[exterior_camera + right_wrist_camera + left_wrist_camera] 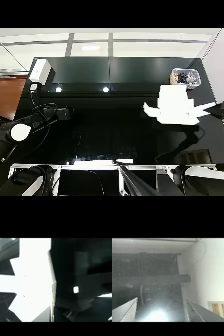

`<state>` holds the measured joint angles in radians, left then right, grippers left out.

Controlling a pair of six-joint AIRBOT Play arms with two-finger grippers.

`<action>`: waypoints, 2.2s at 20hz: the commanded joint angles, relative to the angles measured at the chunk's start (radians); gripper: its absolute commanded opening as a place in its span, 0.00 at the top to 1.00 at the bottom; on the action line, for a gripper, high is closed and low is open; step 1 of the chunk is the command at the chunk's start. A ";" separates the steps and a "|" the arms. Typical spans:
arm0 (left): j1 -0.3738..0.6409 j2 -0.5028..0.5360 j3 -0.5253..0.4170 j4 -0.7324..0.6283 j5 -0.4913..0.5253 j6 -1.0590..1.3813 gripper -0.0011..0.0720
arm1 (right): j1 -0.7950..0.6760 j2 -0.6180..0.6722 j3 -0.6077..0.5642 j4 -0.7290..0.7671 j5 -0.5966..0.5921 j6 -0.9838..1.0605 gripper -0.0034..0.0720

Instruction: Fold the box and place the chain.

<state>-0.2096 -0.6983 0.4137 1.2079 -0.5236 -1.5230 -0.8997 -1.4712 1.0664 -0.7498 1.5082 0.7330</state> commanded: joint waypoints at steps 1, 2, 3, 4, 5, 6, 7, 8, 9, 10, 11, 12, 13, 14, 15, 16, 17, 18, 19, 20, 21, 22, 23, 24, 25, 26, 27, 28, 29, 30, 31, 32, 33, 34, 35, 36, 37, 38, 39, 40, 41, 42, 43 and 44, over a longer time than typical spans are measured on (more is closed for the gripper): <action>0.000 0.000 0.001 -0.016 0.006 0.000 0.01 | 0.117 0.135 -0.113 0.036 -0.054 0.012 0.94; 0.000 -0.001 0.001 -0.023 0.005 0.000 0.01 | 0.141 0.190 -0.168 0.084 -0.081 0.011 0.94; 0.000 -0.001 0.000 -0.044 0.003 0.000 0.01 | 0.163 0.246 -0.229 0.143 -0.119 0.006 0.94; 0.000 -0.002 0.000 -0.075 0.001 0.006 0.01 | 0.188 0.311 -0.310 0.222 -0.173 -0.011 0.94; 0.000 -0.005 0.001 -0.102 -0.006 0.031 0.01 | 0.222 0.370 -0.393 0.293 -0.232 -0.030 0.94; 0.000 -0.010 0.001 -0.134 -0.013 0.072 0.01 | 0.276 0.431 -0.485 0.349 -0.309 -0.042 0.94; 0.000 -0.016 0.001 -0.172 -0.013 0.105 0.01 | 0.341 0.481 -0.563 0.384 -0.370 -0.042 0.94; 0.000 -0.023 0.001 -0.228 -0.013 0.140 0.01 | 0.429 0.530 -0.638 0.433 -0.426 -0.056 0.94; 0.000 -0.028 0.001 -0.284 -0.013 0.184 0.01 | 0.520 0.568 -0.698 0.485 -0.476 -0.078 0.94; 0.000 -0.034 0.001 -0.352 -0.013 0.238 0.01 | 0.626 0.599 -0.749 0.534 -0.544 -0.087 0.94; 0.000 -0.040 0.001 -0.417 -0.016 0.301 0.01 | 0.724 0.619 -0.783 0.562 -0.620 -0.087 0.94; 0.000 -0.050 0.002 -0.484 -0.024 0.374 0.01 | 0.827 0.629 -0.804 0.573 -0.707 -0.087 0.94; 0.000 -0.068 0.010 -0.534 -0.043 0.428 0.01 | 0.921 0.629 -0.809 0.567 -0.782 -0.087 0.94; 0.003 -0.101 0.030 -0.575 -0.076 0.446 0.01 | 0.996 0.629 -0.809 0.563 -0.838 -0.087 0.94; 0.014 -0.146 0.063 -0.593 -0.127 0.446 0.01 | 1.055 0.629 -0.809 0.566 -0.875 -0.087 0.94; 0.034 -0.209 0.108 -0.592 -0.205 0.450 0.01 | 1.104 0.629 -0.809 0.565 -0.893 -0.087 0.93; 0.063 -0.286 0.161 -0.592 -0.302 0.461 0.01 | 1.139 0.628 -0.809 0.565 -0.900 -0.087 0.93; 0.087 -0.364 0.211 -0.594 -0.398 0.474 0.01 | 1.162 0.628 -0.809 0.565 -0.903 -0.087 0.93; 0.106 -0.450 0.258 -0.612 -0.491 0.490 0.01 | 1.180 0.628 -0.809 0.564 -0.904 -0.087 0.93; 0.116 -0.527 0.290 -0.643 -0.558 0.509 0.01 | 1.192 0.628 -0.809 0.565 -0.904 -0.087 0.93; 0.118 -0.603 0.317 -0.677 -0.611 0.535 0.01 | 1.199 0.628 -0.809 0.564 -0.905 -0.087 0.93; 0.116 -0.667 0.336 -0.706 -0.645 0.557 0.01 | 1.201 0.628 -0.809 0.564 -0.905 -0.087 0.93; 0.111 -0.727 0.350 -0.736 -0.672 0.580 0.01 | 1.201 0.628 -0.809 0.564 -0.905 -0.087 0.93; 0.110 -0.772 0.363 -0.754 -0.690 0.600 0.01 | 1.201 0.628 -0.809 0.564 -0.908 -0.087 0.93; 0.109 -0.811 0.377 -0.757 -0.705 0.613 0.01 | 1.200 0.629 -0.809 0.563 -0.908 -0.087 0.93; 0.109 -0.839 0.388 -0.757 -0.721 0.629 0.01 | 1.200 0.628 -0.809 0.562 -0.908 -0.087 0.93; 0.108 -0.862 0.396 -0.763 -0.750 0.668 0.01 | 1.200 0.628 -0.809 0.562 -0.908 -0.087 0.93; 0.104 -0.882 0.397 -0.787 -0.781 0.719 0.01 | 1.200 0.629 -0.809 0.562 -0.906 -0.087 0.93; 0.096 -0.903 0.397 -0.838 -0.825 0.782 0.01 | 1.200 0.628 -0.809 0.562 -0.899 -0.087 0.93; 0.084 -0.922 0.400 -0.882 -0.861 0.843 0.01 | 1.200 0.628 -0.809 0.562 -0.887 -0.087 0.93; 0.061 -0.943 0.415 -0.878 -0.889 0.901 0.01 | 1.200 0.628 -0.809 0.562 -0.877 -0.087 0.93; 0.038 -0.961 0.442 -0.835 -0.907 0.933 0.02 | 1.200 0.628 -0.809 0.561 -0.870 -0.087 0.93; 0.016 -0.976 0.478 -0.766 -0.913 0.942 0.05 | 1.200 0.629 -0.809 0.561 -0.864 -0.087 0.93; 0.003 -0.984 0.511 -0.704 -0.914 0.942 0.09 | 1.200 0.628 -0.809 0.561 -0.859 -0.087 0.93; -0.003 -0.986 0.537 -0.654 -0.915 0.943 0.25 | 1.200 0.629 -0.809 0.562 -0.855 -0.087 0.93; -0.006 -0.987 0.552 -0.634 -0.922 0.951 0.34 | 1.200 0.628 -0.809 0.561 -0.845 -0.087 0.93; -0.006 -0.987 0.562 -0.631 -0.938 0.971 0.39 | 1.200 0.628 -0.809 0.558 -0.838 -0.087 0.93; -0.006 -0.987 0.569 -0.628 -0.956 0.981 0.46 | 1.200 0.628 -0.809 0.558 -0.837 -0.087 0.93; -0.006 -0.987 0.573 -0.612 -0.967 0.981 0.47 | 1.200 0.628 -0.809 0.558 -0.838 -0.087 0.93; -0.006 -0.987 0.574 -0.593 -0.970 0.981 0.47 | 1.200 0.628 -0.809 0.558 -0.839 -0.087 0.93; -0.006 -0.987 0.574 -0.570 -0.972 0.981 0.53 | 1.200 0.628 -0.809 0.557 -0.840 -0.087 0.93; -0.006 -0.987 0.574 -0.542 -0.970 0.981 0.61 | 1.200 0.628 -0.809 0.556 -0.840 -0.087 0.93; -0.006 -0.987 0.574 -0.529 -0.969 0.981 0.71 | 1.200 0.628 -0.809 0.555 -0.840 -0.087 0.93; -0.006 -0.987 0.574 -0.527 -0.970 0.983 0.87 | 1.200 0.628 -0.809 0.552 -0.837 -0.087 0.93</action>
<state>-0.2138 -1.6836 0.9802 0.6289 -1.4788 -0.5533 0.2993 -0.8436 0.2577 -0.1936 0.6659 0.6460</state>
